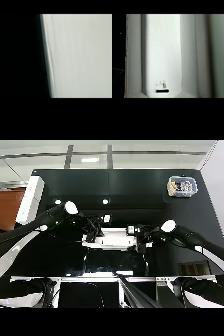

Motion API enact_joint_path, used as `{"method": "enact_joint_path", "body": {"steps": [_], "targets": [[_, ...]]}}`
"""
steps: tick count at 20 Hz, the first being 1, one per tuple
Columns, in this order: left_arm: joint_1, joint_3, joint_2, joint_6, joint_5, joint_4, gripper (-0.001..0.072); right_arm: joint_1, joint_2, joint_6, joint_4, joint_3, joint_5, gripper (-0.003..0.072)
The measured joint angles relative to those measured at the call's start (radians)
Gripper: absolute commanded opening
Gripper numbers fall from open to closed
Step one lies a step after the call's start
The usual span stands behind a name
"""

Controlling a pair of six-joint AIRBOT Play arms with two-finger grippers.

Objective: Fold the box and place the chain.

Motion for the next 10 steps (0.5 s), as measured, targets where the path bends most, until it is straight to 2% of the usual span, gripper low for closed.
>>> {"method": "enact_joint_path", "body": {"steps": [3, 4, 5, 7, 8, 9, 10], "targets": [[0.0, 0.0, 0.0, 0.0, 0.0, 0.0, 0.0022, 0.002, -0.001, 0.006, -0.005, 0.0, -0.006, 0.07], [0.0, 0.0, 0.0, 0.0, 0.0, 0.0, 0.0022, 0.003, -0.001, 0.008, -0.007, 0.0, -0.007, 0.0622], [0.0, 0.0, 0.0, 0.0, 0.0, 0.0, 0.0022, 0.003, -0.001, 0.009, -0.009, 0.0, -0.009, 0.0495], [0.0, 0.0, 0.0, 0.002, 0.001, 0.0, 0.0026, 0.004, -0.001, 0.011, -0.01, 0.0, -0.009, 0.0471], [0.0, 0.0, 0.0, 0.001, 0.001, 0.0, 0.0119, 0.004, -0.001, 0.011, -0.011, 0.0, -0.008, 0.0471], [0.0, 0.0, 0.0, -0.002, -0.004, 0.001, 0.0313, 0.004, -0.001, 0.011, -0.011, 0.0, -0.008, 0.0471], [0.0, 0.0, 0.004, -0.012, -0.006, 0.004, 0.0434, 0.004, -0.001, 0.011, -0.012, 0.0, -0.007, 0.0471]]}}
